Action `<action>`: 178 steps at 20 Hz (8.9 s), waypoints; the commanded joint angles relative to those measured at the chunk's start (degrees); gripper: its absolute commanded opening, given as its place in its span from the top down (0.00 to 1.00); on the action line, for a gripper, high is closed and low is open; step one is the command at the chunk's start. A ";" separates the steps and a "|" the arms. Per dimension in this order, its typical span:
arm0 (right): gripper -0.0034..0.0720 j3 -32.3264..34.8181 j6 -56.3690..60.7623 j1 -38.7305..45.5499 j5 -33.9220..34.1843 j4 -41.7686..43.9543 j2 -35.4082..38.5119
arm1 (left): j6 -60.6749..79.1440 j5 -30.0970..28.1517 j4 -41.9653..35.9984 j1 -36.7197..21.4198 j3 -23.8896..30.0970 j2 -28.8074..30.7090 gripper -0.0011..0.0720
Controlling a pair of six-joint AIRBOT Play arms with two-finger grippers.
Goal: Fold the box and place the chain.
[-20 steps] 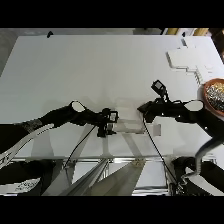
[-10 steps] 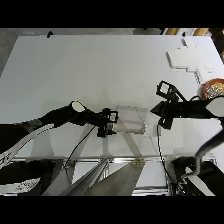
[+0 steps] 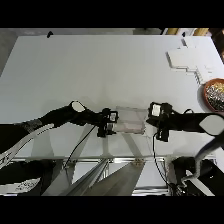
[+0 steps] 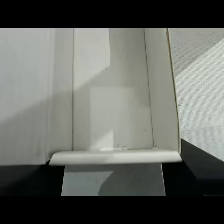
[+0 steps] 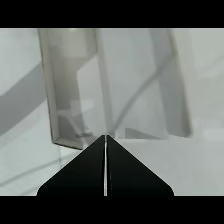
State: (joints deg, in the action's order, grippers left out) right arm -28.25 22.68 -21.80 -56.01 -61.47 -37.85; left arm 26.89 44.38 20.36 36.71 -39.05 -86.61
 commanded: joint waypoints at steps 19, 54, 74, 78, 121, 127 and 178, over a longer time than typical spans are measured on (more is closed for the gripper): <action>0.66 8.15 -12.90 1.92 5.18 -3.69 -0.11 | 0.00 0.02 0.00 -0.07 -0.07 0.02 0.44; 0.64 11.21 -3.98 4.00 10.93 6.80 4.81 | 0.00 0.02 0.00 -0.07 -0.07 0.02 0.44; 0.93 6.82 42.05 31.21 -7.54 0.61 -15.47 | 0.00 0.02 -0.02 -0.07 -0.07 0.02 0.44; 0.93 6.82 41.94 26.38 -6.21 6.40 -21.94 | 0.00 0.02 -0.02 -0.07 -0.07 0.02 0.44; 0.48 0.37 87.34 -5.29 7.74 -5.90 -8.61 | 0.00 0.02 -0.02 -0.07 -0.07 0.02 0.44; 0.48 -0.09 88.59 -10.12 6.80 -7.30 -13.25 | 0.00 0.02 -0.02 -0.07 -0.07 0.02 0.44; 0.42 -8.63 116.26 -26.27 2.40 -31.28 -26.80 | 0.00 0.02 -0.02 -0.07 -0.07 0.02 0.44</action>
State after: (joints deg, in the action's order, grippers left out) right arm -36.93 137.40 -48.84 -52.82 -92.60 -64.14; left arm 26.94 44.36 20.36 36.67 -39.05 -86.61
